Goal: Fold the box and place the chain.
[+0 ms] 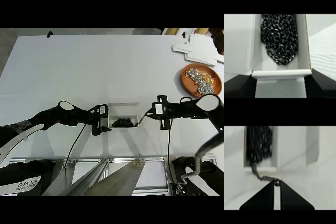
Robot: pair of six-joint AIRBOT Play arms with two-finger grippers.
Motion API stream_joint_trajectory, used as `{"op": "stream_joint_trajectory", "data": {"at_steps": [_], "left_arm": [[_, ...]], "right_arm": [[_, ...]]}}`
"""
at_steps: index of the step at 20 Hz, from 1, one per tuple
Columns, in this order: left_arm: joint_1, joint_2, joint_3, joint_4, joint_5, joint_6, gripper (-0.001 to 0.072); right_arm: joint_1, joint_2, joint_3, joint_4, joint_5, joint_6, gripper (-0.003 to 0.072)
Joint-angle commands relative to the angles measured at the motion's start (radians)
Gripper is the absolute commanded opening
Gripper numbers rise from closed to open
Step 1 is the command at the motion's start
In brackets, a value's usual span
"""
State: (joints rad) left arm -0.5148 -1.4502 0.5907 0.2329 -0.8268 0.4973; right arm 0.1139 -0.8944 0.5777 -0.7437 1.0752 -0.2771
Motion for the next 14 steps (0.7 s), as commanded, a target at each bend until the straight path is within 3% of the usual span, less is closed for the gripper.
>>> {"op": "stream_joint_trajectory", "data": {"at_steps": [1,4,8,12,14], "left_arm": [[0.000,0.000,0.000,0.000,0.000,0.000,0.0012],[0.000,0.000,0.000,0.000,0.000,0.000,0.0012],[0.000,0.000,0.000,0.000,0.000,0.000,0.0012],[0.000,0.000,0.000,0.000,0.000,0.000,0.0012],[0.000,0.000,0.000,0.000,0.000,0.000,0.0012]], "right_arm": [[0.005,0.044,0.001,0.271,0.078,0.008,0.0016],[0.097,0.040,0.001,0.338,0.064,0.009,0.0016],[0.268,-0.019,0.001,0.340,-0.192,0.107,0.0016],[0.373,-0.146,0.002,0.356,-0.352,0.154,0.0022],[0.381,-0.170,0.018,0.345,-0.355,0.182,0.0217]]}}
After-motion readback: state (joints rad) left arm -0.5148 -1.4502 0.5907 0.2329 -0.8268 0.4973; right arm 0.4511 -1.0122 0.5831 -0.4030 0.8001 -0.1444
